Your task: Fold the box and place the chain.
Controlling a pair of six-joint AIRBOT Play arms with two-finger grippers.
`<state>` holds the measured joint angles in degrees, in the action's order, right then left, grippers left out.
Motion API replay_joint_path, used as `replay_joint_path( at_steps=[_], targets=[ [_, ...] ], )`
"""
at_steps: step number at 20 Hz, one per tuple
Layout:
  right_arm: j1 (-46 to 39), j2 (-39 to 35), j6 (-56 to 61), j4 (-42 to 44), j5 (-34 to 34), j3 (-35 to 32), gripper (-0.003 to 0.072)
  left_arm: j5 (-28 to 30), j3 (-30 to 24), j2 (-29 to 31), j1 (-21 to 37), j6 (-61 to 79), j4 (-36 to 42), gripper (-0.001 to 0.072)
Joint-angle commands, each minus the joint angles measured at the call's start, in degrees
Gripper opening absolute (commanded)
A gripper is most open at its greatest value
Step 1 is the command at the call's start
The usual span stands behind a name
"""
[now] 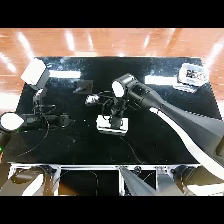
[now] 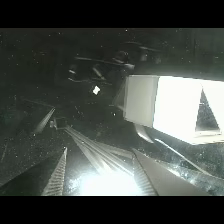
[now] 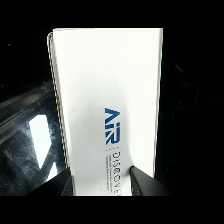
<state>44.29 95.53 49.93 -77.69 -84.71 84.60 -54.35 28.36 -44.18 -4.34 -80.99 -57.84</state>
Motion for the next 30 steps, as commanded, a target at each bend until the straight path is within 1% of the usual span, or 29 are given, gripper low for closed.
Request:
replay_joint_path(
  at_steps=[1, 5, 7, 16, 24, 27, 30],
  targets=[
    [0.3, -0.2, 0.0, 0.0, -0.6, -0.1, 0.038, -0.1, 0.0, 0.0, 0.0, 0.0, 0.1, 0.0508],
    [0.2, -1.4, 0.0, -0.6, -0.7, -0.1, 0.0381, -0.1, 0.0, 0.0, 0.0, 0.0, 0.2, 0.0508],
    [0.2, -2.3, 0.0, -0.6, -1.0, -0.1, 0.0399, -0.1, 0.0, 0.0, 0.0, 0.0, 0.5, 0.0508],
    [0.3, -2.4, 0.1, -0.6, -1.2, -0.1, 0.04, -0.1, 0.0, 0.0, 0.0, 0.0, 1.6, 0.0508],
    [0.9, -2.4, 4.0, -0.8, -1.0, -0.2, 0.0397, -0.1, 0.0, 0.0, 0.0, 0.0, 1.6, 0.0507],
    [2.3, -2.4, 6.4, -4.9, -1.5, -0.2, 0.0397, -0.1, 0.0, 0.0, 0.0, 0.0, 1.6, 0.0508],
    [3.7, -2.4, 7.5, -5.5, -1.8, -0.2, 0.0397, -0.1, 0.0, 0.0, 0.0, 0.0, 1.6, 0.0507]
  ],
)
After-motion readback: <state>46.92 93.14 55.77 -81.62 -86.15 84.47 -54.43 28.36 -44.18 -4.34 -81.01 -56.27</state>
